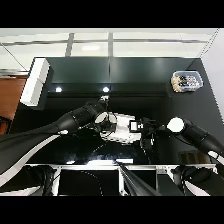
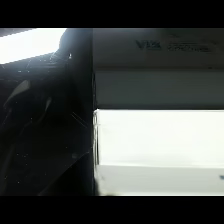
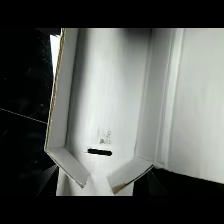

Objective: Fold the box and place the chain.

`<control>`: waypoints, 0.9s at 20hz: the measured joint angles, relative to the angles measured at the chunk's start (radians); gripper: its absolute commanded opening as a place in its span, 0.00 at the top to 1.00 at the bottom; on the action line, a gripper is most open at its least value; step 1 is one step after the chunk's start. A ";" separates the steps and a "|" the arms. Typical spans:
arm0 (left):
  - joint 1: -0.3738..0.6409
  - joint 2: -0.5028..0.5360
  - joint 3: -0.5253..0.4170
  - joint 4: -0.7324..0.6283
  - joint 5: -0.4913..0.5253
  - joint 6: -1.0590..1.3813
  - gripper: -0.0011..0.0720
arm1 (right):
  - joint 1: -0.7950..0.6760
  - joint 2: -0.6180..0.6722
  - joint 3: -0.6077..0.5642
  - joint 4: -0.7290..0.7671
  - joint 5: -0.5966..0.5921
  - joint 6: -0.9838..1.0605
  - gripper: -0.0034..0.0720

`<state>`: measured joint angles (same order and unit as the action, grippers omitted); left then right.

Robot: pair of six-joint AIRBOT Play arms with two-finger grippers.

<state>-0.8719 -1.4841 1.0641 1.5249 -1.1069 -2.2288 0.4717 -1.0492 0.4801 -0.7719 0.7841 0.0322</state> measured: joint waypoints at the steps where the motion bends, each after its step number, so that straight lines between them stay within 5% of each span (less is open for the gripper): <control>1: 0.000 0.000 0.000 0.000 0.000 0.000 0.95 | 0.000 0.000 0.000 0.005 0.003 0.016 0.37; 3: 0.000 0.000 0.000 0.000 0.001 0.000 0.95 | 0.001 0.000 -0.001 0.006 0.011 0.045 0.44; 4: 0.000 0.000 0.000 0.000 0.001 0.000 0.95 | 0.003 0.000 -0.002 0.008 0.014 0.060 0.71; 18: 0.000 0.000 0.000 -0.016 0.005 -0.002 0.95 | 0.036 -0.028 -0.003 0.121 -0.082 0.197 0.71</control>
<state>-0.8719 -1.4841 1.0641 1.5085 -1.1019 -2.2311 0.5079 -1.0775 0.4774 -0.6506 0.7021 0.2291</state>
